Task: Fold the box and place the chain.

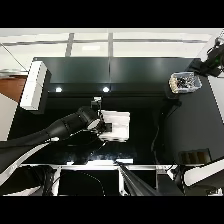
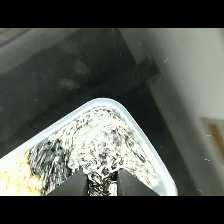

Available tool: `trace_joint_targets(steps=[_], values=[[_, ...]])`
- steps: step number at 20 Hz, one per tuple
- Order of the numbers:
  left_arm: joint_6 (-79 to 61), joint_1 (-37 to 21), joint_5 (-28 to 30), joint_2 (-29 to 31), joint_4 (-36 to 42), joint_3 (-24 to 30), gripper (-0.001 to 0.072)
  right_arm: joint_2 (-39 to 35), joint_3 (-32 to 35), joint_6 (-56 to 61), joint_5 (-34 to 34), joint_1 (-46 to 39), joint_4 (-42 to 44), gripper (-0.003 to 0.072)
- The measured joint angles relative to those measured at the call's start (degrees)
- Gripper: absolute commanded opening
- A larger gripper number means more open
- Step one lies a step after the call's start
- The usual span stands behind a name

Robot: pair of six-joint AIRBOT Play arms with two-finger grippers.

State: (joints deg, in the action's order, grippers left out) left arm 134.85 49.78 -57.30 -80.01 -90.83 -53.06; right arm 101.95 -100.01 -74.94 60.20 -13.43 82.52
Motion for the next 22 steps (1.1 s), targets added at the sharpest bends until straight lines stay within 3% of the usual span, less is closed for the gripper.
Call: trace_joint_targets(steps=[7,14,18,22], values=[[0.00,0.00,0.02,0.00,0.02,0.00,0.0033,-17.55,-1.01,-10.14,2.49,-0.17,5.44,0.0025],[0.00,0.04,0.04,0.00,0.02,0.00,0.0033,-33.53,-1.11,-18.27,5.70,1.14,20.20,0.0025],[0.00,0.04,0.07,0.00,0.02,0.00,0.0033,-40.87,-1.07,-19.93,9.46,6.54,24.04,0.0025],[0.00,0.04,0.11,0.00,0.02,0.00,0.0033,-44.46,-0.48,-20.26,17.68,15.17,24.98,0.0026]])
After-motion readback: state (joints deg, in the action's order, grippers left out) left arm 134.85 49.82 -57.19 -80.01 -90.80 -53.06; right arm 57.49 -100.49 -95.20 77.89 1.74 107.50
